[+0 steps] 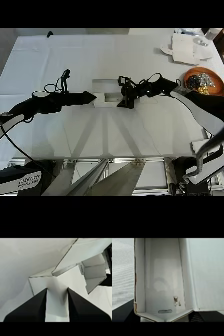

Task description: Fold the box and place the chain.

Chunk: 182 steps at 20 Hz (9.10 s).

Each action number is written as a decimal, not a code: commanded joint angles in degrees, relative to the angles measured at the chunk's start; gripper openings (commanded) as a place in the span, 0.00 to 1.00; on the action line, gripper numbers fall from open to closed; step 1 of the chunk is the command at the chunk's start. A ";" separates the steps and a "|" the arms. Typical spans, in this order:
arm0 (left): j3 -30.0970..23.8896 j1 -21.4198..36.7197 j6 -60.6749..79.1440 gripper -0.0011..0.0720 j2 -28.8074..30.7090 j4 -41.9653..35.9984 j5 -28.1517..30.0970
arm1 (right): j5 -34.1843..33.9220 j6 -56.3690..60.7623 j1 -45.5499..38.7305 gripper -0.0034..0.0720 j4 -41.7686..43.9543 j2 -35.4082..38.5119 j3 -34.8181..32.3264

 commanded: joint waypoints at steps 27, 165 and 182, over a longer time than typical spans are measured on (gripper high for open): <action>23.15 -10.23 -52.83 0.39 -4.17 59.95 -9.57 | 0.00 0.04 0.02 0.65 0.00 0.00 -0.02; 20.79 1.60 57.40 0.96 -18.51 18.75 -19.65 | 0.00 0.04 0.02 0.65 0.02 0.02 -0.02; 20.81 -0.09 55.65 0.54 -18.38 21.14 -17.18 | 0.02 0.04 0.02 0.65 0.02 0.02 -0.02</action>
